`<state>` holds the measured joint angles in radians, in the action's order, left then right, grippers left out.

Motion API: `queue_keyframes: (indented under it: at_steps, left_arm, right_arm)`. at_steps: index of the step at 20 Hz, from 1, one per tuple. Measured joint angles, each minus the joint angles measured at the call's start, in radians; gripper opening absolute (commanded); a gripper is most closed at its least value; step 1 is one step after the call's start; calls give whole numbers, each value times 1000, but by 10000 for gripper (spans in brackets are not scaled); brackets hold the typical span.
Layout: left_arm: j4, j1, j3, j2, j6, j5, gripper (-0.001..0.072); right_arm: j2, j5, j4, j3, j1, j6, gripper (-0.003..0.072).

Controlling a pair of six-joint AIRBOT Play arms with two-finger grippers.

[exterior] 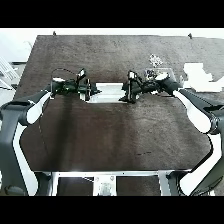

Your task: Fold the box and place the chain.

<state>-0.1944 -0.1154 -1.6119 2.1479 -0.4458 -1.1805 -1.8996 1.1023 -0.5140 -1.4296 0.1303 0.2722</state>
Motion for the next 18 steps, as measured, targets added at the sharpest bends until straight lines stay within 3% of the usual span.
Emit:
queue_keyframes:
  at_steps: [11,18]
  left_arm:
    - [1,0,0,0,0,3,19]
    - [1,0,0,0,0,3,19]
  right_arm:
    - [-55,-9,63,-8,-2,91,672]
    - [-102,45,66,-58,-4,104,673]
